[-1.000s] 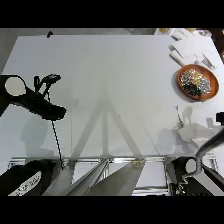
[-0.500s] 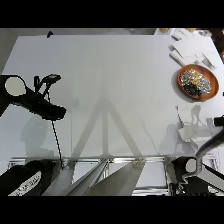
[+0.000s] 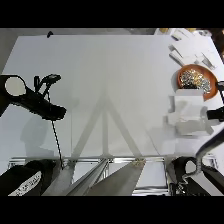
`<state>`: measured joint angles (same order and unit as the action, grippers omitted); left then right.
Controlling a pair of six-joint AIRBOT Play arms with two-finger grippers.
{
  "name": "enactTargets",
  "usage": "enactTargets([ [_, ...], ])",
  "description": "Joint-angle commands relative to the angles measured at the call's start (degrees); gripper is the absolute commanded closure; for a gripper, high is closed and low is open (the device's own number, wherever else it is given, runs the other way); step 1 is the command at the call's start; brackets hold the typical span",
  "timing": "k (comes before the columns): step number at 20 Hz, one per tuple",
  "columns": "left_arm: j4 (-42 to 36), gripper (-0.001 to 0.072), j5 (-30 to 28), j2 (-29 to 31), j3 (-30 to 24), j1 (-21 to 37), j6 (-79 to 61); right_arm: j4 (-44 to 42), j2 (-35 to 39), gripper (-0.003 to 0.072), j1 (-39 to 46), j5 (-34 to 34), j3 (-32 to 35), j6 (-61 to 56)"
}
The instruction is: Fold the box and place the chain.
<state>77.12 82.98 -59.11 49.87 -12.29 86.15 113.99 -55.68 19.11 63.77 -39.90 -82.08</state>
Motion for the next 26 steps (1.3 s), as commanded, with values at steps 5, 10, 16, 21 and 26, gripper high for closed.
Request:
enactTargets([
  [5, 0.02, 0.0700, 0.00, 0.02, -0.02, 0.07, 0.00, -30.10, 18.27, 0.0667, -19.30, 4.33, 4.52, 1.44],
  [10, 0.02, 0.0700, -0.09, 0.02, -0.02, 0.07, -0.02, -38.58, 21.42, 0.0667, -33.03, -7.02, 14.25, -4.44],
  [16, -0.39, 0.0680, -8.24, -0.11, -0.02, 0.07, -2.03, -37.70, 20.48, 0.0666, -40.65, -13.25, 17.20, -8.20],
  [21, -24.02, 0.0190, -12.02, -3.63, -0.68, 0.07, -31.95, -37.33, 20.48, 0.0666, -40.65, -15.02, 17.20, -8.15],
  [26, -48.02, 0.0189, -9.46, -15.82, -2.71, -1.14, -51.63, -37.35, 20.48, 0.0666, -40.65, -14.97, 17.20, -8.17],
])
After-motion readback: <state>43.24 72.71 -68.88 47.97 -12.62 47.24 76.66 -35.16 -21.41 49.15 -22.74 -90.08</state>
